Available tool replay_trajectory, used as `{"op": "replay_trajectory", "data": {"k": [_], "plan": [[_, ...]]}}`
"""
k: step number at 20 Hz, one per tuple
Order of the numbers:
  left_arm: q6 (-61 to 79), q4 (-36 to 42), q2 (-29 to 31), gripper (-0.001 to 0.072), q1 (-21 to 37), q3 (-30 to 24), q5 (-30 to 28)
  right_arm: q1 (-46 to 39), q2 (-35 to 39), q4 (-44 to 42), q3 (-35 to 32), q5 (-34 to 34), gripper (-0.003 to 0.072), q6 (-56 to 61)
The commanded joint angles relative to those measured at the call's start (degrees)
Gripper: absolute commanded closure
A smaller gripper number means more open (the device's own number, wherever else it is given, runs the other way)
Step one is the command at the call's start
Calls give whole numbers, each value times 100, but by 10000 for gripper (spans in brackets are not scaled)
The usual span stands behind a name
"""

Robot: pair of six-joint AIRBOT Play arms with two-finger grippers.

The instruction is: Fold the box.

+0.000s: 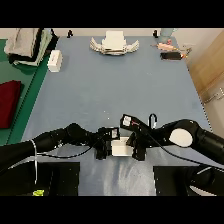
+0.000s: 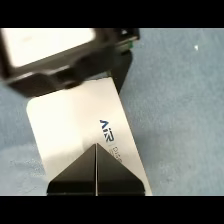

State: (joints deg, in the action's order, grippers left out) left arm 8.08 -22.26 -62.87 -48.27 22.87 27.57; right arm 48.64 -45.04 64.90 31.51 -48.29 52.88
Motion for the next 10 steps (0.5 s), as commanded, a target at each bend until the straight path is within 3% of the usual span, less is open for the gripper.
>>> {"op": "replay_trajectory", "data": {"k": [1,5,6,8,9,10], "plan": [[0,-2,0,246,4,4,0,516,247,577,-393,695,682,2],[0,-2,0,246,4,4,0,531,238,798,-431,804,680,2],[0,-2,0,246,4,4,0,529,238,828,-431,811,622,2],[0,-2,0,246,4,4,0,531,238,844,-426,807,380,0],[0,-2,0,246,4,4,2,531,254,841,-424,804,322,-4],[0,-2,0,246,4,4,0,531,273,837,-424,802,311,-87]]}}
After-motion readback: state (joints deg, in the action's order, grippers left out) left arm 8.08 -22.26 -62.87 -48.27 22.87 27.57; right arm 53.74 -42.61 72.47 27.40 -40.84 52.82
